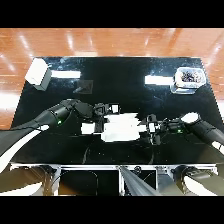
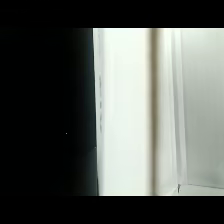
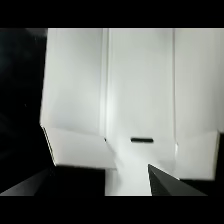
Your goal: Fold the box and place the chain.
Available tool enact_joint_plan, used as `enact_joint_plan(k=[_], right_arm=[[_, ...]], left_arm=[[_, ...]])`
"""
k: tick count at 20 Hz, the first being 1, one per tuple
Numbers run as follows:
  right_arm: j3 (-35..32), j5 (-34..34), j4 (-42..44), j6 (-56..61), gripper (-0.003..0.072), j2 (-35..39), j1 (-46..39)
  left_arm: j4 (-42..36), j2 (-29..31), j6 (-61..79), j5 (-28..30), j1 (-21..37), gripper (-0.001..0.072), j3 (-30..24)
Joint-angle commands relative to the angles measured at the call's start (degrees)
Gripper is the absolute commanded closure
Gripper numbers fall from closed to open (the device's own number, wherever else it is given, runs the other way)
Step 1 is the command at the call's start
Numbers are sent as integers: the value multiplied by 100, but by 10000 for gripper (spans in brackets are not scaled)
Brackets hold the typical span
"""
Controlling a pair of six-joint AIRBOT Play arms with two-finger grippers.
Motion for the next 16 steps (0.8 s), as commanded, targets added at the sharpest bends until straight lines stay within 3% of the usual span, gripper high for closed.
enact_joint_plan(k=[1, 6, 16], right_arm=[[-2, -44, 337, -63, -15, -42, 223], [0, -94, 1228, 186, -15, -39, 201], [0, -588, 1589, 437, -15, -39, 195]], left_arm=[[0, -2, 0, -4, 4, 694, 7], [0, -2, -2, 2, 4, 694, 7], [2, -2, 0, 0, 4, 694, 7]])
